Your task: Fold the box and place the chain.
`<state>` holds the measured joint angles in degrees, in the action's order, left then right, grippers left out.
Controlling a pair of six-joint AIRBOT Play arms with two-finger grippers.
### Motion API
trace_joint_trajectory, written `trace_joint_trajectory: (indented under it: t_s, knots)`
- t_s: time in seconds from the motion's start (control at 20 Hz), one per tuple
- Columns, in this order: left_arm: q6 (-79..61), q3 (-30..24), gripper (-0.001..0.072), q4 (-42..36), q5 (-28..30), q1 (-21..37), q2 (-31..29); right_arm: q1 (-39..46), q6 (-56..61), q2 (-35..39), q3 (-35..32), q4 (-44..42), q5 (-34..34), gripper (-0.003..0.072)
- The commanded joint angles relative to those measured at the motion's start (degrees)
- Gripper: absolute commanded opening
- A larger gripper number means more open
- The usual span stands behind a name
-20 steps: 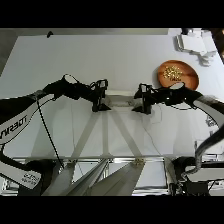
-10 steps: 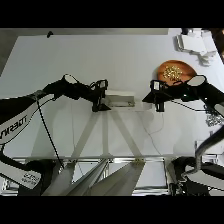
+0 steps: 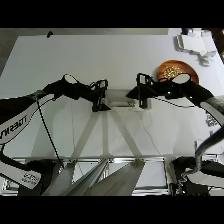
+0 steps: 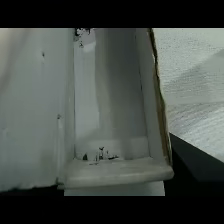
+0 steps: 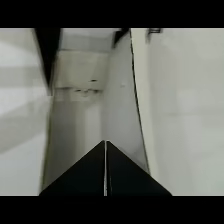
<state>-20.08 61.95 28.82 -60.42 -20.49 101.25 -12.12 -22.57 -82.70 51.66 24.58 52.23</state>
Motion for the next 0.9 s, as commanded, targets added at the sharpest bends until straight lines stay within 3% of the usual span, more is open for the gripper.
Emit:
trace_joint_trajectory:
  t_s: [0.0,0.3,0.7,0.85]
  knots:
    - [0.0,0.0,0.0257,0.0,0.0,0.0,0.0,-0.6,2.7,-6.0,1.8,-3.9,-8.9,0.0015]
    - [0.0,0.0,0.0257,0.0,0.0,0.0,0.0,-0.6,3.1,-5.8,1.8,-2.4,-3.1,0.0015]
    - [0.0,0.0,0.0257,0.0,0.0,0.0,0.0,6.9,7.8,2.9,1.8,8.7,7.1,0.0016]
    - [0.0,0.0,0.0257,0.0,0.0,0.0,0.0,9.4,7.8,2.9,0.4,16.3,6.6,0.0017]
